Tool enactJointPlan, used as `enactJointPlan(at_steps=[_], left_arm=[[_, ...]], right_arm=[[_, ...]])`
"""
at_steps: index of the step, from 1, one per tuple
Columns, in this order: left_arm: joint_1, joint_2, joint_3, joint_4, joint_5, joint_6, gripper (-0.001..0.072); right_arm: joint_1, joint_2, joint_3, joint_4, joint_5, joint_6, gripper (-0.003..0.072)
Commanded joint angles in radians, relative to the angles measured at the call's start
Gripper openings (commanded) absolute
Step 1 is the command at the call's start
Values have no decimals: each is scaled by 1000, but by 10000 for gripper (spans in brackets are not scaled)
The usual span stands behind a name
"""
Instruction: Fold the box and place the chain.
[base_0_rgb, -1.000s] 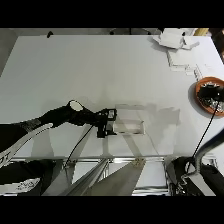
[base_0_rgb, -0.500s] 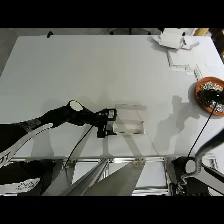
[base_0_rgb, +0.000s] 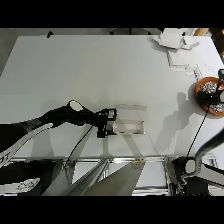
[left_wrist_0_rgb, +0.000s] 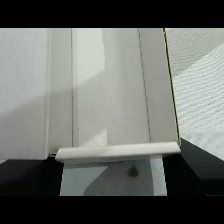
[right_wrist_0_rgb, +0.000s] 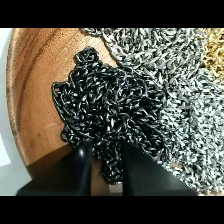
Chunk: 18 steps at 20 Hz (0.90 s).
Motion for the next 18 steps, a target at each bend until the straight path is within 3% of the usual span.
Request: enactJointPlan(at_steps=[1, 4, 5, 6, 13, 18], left_arm=[[1, 0, 0, 0, 0, 0, 150], [1, 0, 0, 0, 0, 0, 150], [1, 0, 0, 0, 0, 0, 150], [1, 0, 0, 0, 0, 0, 150], [1, 0, 0, 0, 0, 0, 150], [1, 0, 0, 0, 0, 0, 150]], right_arm=[[0, -29, 0, 1, -8, 4, 162], [0, -46, 0, 1, 3, 4, 154], [0, -40, 0, 1, 16, 4, 46], [0, -30, 0, 1, 35, 4, 19], [0, 203, 0, 11, 220, 3, 19], [0, 392, 0, 154, 351, -80, 19]])
